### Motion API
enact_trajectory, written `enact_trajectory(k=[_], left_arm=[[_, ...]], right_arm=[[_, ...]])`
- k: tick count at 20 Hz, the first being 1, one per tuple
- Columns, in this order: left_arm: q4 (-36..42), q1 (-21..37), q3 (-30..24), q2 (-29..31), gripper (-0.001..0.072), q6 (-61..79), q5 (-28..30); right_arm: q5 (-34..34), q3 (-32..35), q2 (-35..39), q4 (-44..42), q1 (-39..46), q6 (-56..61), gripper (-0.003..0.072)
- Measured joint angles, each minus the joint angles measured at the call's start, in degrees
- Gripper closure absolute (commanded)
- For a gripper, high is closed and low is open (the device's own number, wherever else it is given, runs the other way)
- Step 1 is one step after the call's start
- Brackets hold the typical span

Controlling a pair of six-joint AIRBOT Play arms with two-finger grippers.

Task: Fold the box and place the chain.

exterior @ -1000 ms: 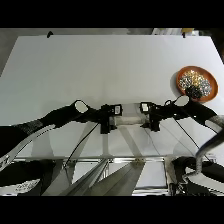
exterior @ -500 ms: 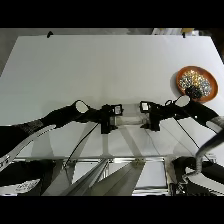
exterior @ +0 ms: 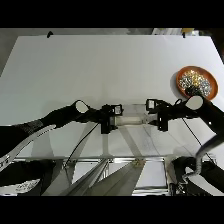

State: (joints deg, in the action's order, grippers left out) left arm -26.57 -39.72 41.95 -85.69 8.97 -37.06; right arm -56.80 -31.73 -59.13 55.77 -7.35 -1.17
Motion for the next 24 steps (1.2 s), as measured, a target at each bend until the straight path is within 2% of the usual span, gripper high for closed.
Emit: enact_trajectory(k=[1,2,3,4,8,13,15,18,21,24], left_arm=[[0.0,0.0,0.0,0.0,0.0439,0.0,0.0],[0.0,0.0,0.0,0.0,0.0439,0.0,0.0],[0.0,0.0,0.0,0.0,0.0439,0.0,0.0],[0.0,0.0,0.0,0.0,0.0439,0.0,0.0],[0.0,0.0,0.0,0.0,0.0439,0.0,0.0],[0.0,0.0,0.0,0.0,0.0439,0.0,0.0],[0.0,0.0,0.0,0.0,0.0439,-0.1,0.0],[0.0,0.0,0.0,0.0,0.0439,-0.1,-0.1],[0.0,0.0,0.0,0.0,0.0439,0.0,-0.2],[0.0,0.0,0.0,0.0,0.0439,0.0,-0.2]], right_arm=[[-0.3,0.0,1.8,-0.2,0.2,0.4,0.0540],[-0.5,0.0,3.5,-1.4,0.3,0.5,0.0542],[-0.7,0.0,4.6,-3.6,0.3,0.2,0.0627],[-0.8,0.0,5.4,-6.5,0.4,-0.7,0.0673],[1.9,0.0,5.1,-19.5,-0.1,-6.4,0.0673],[14.0,0.0,-1.8,-28.7,-2.4,-7.6,0.0673],[17.8,0.0,-5.1,-29.9,-2.9,-6.2,0.0673],[19.7,0.0,-8.6,-30.6,-3.2,-4.6,0.0673],[18.8,-0.1,-9.4,-30.6,-3.3,-3.1,0.0673],[15.9,-0.6,-6.7,-28.2,-2.5,1.0,0.0673]])
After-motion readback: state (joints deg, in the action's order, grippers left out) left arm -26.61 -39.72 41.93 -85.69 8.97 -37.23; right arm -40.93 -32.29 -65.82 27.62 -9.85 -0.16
